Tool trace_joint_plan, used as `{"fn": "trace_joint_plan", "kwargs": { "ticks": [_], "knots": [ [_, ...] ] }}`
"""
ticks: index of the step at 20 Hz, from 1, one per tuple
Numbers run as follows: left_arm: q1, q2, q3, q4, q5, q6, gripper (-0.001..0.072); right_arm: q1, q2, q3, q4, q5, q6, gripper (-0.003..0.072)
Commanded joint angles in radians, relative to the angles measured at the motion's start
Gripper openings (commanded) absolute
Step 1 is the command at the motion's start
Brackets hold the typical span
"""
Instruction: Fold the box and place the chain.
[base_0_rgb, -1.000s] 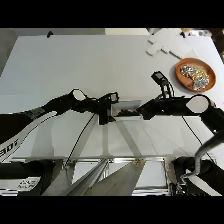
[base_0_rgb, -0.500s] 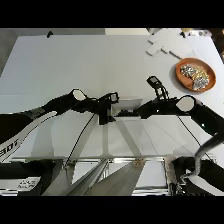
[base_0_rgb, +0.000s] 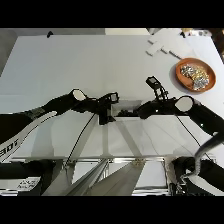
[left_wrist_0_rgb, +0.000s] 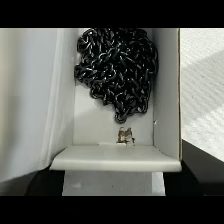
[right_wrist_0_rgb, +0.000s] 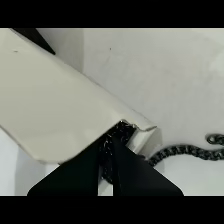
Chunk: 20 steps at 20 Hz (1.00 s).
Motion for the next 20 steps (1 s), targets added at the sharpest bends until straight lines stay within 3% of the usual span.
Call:
{"fn": "trace_joint_plan", "kwargs": {
  "ticks": [1, 3, 9, 10, 12, 16, 20],
  "knots": [
    [0.000, 0.000, 0.001, 0.000, 0.000, 0.000, 0.0012, 0.000, 0.082, 0.001, 0.012, 0.002, -0.036, 0.0086],
    [0.000, 0.000, 0.001, 0.000, 0.000, 0.000, 0.0012, 0.000, 0.149, 0.001, 0.002, 0.023, -0.037, 0.0121],
    [0.000, 0.000, 0.001, 0.000, 0.000, 0.000, 0.0012, -0.001, 0.264, 0.018, -0.144, -0.003, 0.015, 0.0122],
    [0.000, 0.000, 0.001, 0.000, 0.000, 0.000, 0.0012, -0.001, 0.262, 0.024, -0.212, -0.031, 0.093, 0.0150],
    [0.000, 0.000, 0.001, 0.000, 0.000, 0.000, 0.0012, -0.046, 0.258, 0.034, -0.335, -0.090, 0.281, 0.0341],
    [0.000, 0.000, 0.001, 0.000, 0.000, 0.000, 0.0012, -0.201, 0.199, 0.042, -0.397, -0.133, 0.363, 0.0341],
    [0.000, 0.000, 0.001, 0.000, 0.000, 0.000, 0.0012, -0.204, 0.018, 0.055, -0.463, -0.126, 0.408, 0.0343]
  ]
}}
